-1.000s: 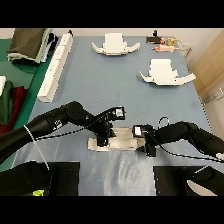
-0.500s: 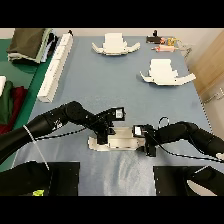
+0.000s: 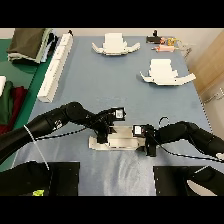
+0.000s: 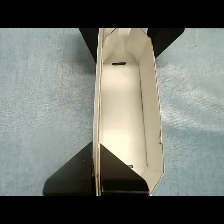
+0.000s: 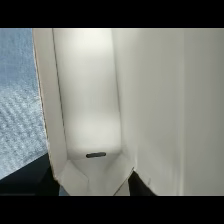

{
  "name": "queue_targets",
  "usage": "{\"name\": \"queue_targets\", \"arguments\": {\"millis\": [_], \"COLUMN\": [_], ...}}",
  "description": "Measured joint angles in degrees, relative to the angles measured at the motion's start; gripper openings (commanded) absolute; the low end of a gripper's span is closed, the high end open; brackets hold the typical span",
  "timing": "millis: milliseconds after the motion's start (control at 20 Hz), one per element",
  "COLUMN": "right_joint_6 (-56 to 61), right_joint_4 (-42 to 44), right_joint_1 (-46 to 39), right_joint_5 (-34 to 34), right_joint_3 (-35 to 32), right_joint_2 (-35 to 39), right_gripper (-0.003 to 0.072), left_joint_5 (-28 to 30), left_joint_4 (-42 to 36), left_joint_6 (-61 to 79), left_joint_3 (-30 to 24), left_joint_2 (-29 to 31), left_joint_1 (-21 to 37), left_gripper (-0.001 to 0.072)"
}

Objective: Fold the box.

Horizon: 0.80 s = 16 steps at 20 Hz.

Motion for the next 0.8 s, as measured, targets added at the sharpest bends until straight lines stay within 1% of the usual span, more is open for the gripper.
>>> {"name": "queue_targets", "arguments": {"millis": [300, 450, 500, 550, 600, 800], "right_joint_6": [-0.2, -0.2, -0.2, -0.2, -0.2, -0.2], "right_joint_4": [-0.2, -0.1, -0.1, -0.1, -0.1, -0.1], "right_joint_1": [0.0, 0.0, 0.0, 0.0, 0.0, 0.0], "right_joint_5": [0.1, 0.1, 0.1, 0.1, 0.1, 0.1], "right_joint_3": [0.0, 0.0, 0.0, 0.0, 0.0, 0.0], "right_joint_2": [0.0, 0.0, 0.0, 0.0, 0.0, 0.0], "right_gripper": [0.0439, 0.0439, 0.0439, 0.0439, 0.0439, 0.0439], "left_joint_5": [-3.8, -4.8, -5.0, -5.3, -6.1, -5.7], "left_joint_4": [-1.6, -1.9, -2.0, -1.9, -1.7, -1.2], "left_joint_6": [-0.5, -0.6, -0.6, -0.6, -1.1, -6.4], "left_joint_3": [0.0, 0.0, 0.0, 0.0, 0.0, 0.0], "left_joint_2": [0.0, 0.0, 0.0, 0.0, -0.1, 0.2], "left_joint_1": [0.0, 0.0, 0.0, 0.0, 0.0, 0.0], "left_gripper": [0.0015, 0.0018, 0.0107, 0.0406, 0.0498, 0.0501]}}
